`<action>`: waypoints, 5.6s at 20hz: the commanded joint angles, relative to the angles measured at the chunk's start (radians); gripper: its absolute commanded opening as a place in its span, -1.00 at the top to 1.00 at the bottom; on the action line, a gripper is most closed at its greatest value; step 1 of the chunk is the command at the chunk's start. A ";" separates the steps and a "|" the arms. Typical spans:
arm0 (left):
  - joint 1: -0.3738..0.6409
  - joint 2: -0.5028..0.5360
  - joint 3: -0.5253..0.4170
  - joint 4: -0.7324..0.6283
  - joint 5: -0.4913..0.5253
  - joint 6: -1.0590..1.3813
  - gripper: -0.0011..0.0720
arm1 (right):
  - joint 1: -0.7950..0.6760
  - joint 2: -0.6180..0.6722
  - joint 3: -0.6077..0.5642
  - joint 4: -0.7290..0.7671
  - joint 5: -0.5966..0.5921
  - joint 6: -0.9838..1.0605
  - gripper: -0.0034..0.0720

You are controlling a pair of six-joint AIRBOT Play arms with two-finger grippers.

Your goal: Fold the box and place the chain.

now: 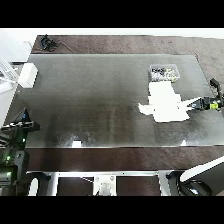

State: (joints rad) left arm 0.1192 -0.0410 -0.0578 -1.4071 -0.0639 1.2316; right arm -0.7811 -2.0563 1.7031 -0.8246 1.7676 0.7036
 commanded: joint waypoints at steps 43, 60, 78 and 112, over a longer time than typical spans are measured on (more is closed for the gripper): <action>-0.001 -0.003 0.001 0.001 -0.095 -0.077 -0.79 | 0.817 0.435 -0.660 0.334 -0.912 0.151 0.91; -0.001 -0.291 0.265 0.904 -0.289 -0.711 -0.34 | 0.817 0.397 -0.626 0.334 -0.911 0.141 0.91; -0.001 -1.522 1.190 1.794 -0.885 -1.542 -0.34 | 0.817 0.362 -0.587 0.296 -0.880 0.126 0.91; -0.215 -2.156 2.063 1.975 -1.201 -2.018 -0.50 | 0.817 0.362 -0.563 0.292 -0.858 0.070 0.90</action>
State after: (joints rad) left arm -0.0731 -2.1693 1.9701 0.5579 -1.2758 -0.7578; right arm 0.0360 -1.6932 1.1385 -0.5327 0.9089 0.7734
